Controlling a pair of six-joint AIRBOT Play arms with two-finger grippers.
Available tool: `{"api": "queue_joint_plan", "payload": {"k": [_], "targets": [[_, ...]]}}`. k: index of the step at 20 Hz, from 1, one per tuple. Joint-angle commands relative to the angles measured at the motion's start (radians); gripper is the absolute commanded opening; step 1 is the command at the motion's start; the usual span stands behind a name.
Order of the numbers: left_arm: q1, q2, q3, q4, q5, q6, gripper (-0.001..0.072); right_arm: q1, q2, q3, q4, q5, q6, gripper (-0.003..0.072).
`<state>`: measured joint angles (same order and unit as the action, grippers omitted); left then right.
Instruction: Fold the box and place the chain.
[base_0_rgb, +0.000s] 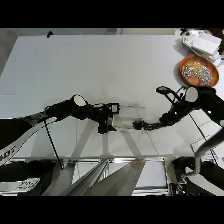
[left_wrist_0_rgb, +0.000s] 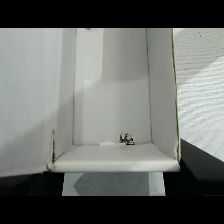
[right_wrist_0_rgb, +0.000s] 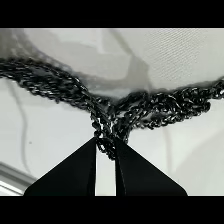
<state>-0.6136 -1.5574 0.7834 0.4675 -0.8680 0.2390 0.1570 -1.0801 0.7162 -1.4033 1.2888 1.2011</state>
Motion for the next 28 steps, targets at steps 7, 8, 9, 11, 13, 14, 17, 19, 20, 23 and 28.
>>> {"api": "queue_joint_plan", "payload": {"k": [7,8,9,11,13,14,17,19,20,23,28], "targets": [[0.001,0.0,0.001,0.0,0.0,0.0,0.0137,0.0,0.47,0.001,0.291,-0.074,0.002,0.0008],[0.001,0.001,0.001,0.0,0.0,0.0,0.0137,0.0,0.512,0.001,0.34,-0.105,-0.006,0.0008],[0.001,0.001,0.001,0.0,0.0,0.0,0.0137,0.0,0.546,0.001,0.37,-0.131,-0.006,0.0008],[0.001,0.001,0.001,0.0,0.0,0.0,0.0137,0.0,0.602,0.001,0.405,-0.165,-0.006,0.0008],[0.001,0.001,0.001,0.0,0.0,0.0,0.0137,0.0,0.638,0.001,0.438,-0.18,-0.006,0.0008],[0.001,0.001,0.001,0.0,0.0,0.0,0.0137,0.0,0.649,0.001,0.465,-0.183,-0.019,0.0008],[0.001,0.001,0.001,0.0,0.0,0.0,0.0137,0.0,0.658,0.001,0.58,-0.187,-0.091,0.0008],[0.001,0.0,0.001,0.0,0.0,0.0,0.0137,0.0,0.658,0.001,0.626,-0.192,-0.112,0.0008],[0.001,0.001,0.001,0.0,0.0,0.0,0.0137,0.0,0.658,0.001,0.639,-0.195,-0.112,0.0008],[0.001,0.001,0.001,0.0,0.0,0.0,0.0137,0.0,0.658,0.001,0.684,-0.201,-0.143,0.0008],[0.001,0.001,0.001,0.0,0.0,0.0,0.0137,0.015,0.657,0.0,0.743,-0.23,-0.191,0.0008]]}}
